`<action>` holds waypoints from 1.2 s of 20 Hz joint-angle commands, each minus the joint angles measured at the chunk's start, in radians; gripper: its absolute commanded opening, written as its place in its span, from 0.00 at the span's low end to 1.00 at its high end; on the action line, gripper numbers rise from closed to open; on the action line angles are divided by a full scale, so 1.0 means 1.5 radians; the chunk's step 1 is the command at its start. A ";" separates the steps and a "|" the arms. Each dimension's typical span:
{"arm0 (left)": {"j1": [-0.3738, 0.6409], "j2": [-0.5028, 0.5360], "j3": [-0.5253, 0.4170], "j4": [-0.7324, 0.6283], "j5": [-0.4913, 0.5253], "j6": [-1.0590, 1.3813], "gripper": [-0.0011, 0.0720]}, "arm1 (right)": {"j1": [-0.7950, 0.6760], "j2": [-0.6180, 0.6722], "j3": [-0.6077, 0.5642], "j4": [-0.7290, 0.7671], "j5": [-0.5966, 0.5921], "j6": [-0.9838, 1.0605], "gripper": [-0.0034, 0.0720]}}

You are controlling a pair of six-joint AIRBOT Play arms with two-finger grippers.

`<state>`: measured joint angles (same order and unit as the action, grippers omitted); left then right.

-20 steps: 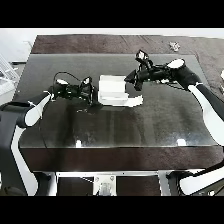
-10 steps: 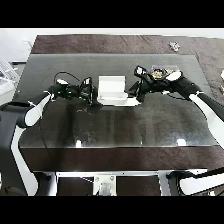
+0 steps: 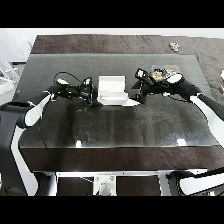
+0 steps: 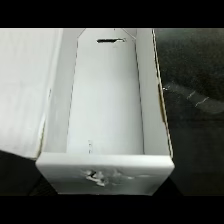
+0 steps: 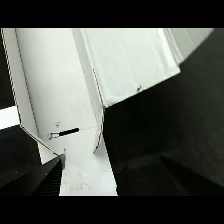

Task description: Fold the box and place the chain.

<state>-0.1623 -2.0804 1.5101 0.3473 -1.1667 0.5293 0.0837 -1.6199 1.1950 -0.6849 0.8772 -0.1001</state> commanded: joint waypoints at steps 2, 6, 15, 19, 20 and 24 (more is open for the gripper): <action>0.001 -0.001 -0.001 0.004 0.005 0.002 0.76 | 0.002 0.000 -0.001 0.000 0.005 -0.037 0.96; 0.001 -0.001 -0.001 0.007 0.018 0.002 0.76 | 0.006 -0.007 -0.001 0.000 0.037 -0.038 0.96; 0.001 -0.001 -0.001 0.007 0.020 0.002 0.76 | 0.006 -0.032 -0.001 0.003 0.066 -0.039 0.96; 0.001 -0.001 -0.001 0.006 0.018 0.002 0.76 | 0.007 -0.038 -0.001 0.034 0.054 -0.062 0.89; 0.001 -0.001 -0.001 0.006 0.017 0.002 0.76 | 0.010 -0.039 -0.001 0.043 0.054 -0.069 0.89; 0.001 -0.001 -0.001 0.006 0.017 0.002 0.76 | 0.033 -0.047 0.000 0.045 0.046 -0.087 0.53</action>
<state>-0.1623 -2.0804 1.5101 0.3561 -1.1393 0.5316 0.1146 -1.6825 1.1938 -0.6304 0.9562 -0.2070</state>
